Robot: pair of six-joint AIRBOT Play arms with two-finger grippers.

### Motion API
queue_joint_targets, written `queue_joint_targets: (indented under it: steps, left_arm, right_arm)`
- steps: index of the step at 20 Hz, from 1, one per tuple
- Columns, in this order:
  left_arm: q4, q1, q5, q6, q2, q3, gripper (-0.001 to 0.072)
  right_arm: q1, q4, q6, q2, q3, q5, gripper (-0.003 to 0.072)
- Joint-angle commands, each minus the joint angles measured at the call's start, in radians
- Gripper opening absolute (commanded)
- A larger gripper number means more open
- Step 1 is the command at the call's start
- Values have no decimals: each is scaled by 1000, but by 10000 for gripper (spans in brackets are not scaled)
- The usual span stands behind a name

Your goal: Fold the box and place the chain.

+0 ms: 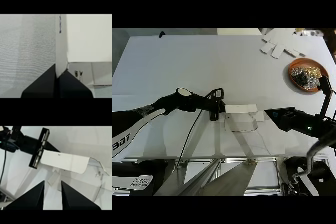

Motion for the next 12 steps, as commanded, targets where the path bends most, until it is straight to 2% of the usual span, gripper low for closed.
queue_joint_targets:
  steps: [1,7,8,9,10,12]
  left_arm:
    - [1,0,1,-4,-1,-1,10]
    - [1,0,1,-4,-1,-1,11]
    - [2,0,1,-4,-1,-1,11]
    - [1,0,1,-4,-1,-1,11]
    - [1,0,1,-4,-1,-1,11]
    - [1,0,1,-4,-1,-1,11]
  right_arm:
    - [1,0,0,1,0,0,252]
    - [1,1,1,1,0,-8,249]
    - [1,7,1,1,0,-10,214]
    - [1,15,0,1,0,-9,94]
    - [1,11,-19,1,0,-6,16]
    - [1,13,-39,1,0,-4,15]
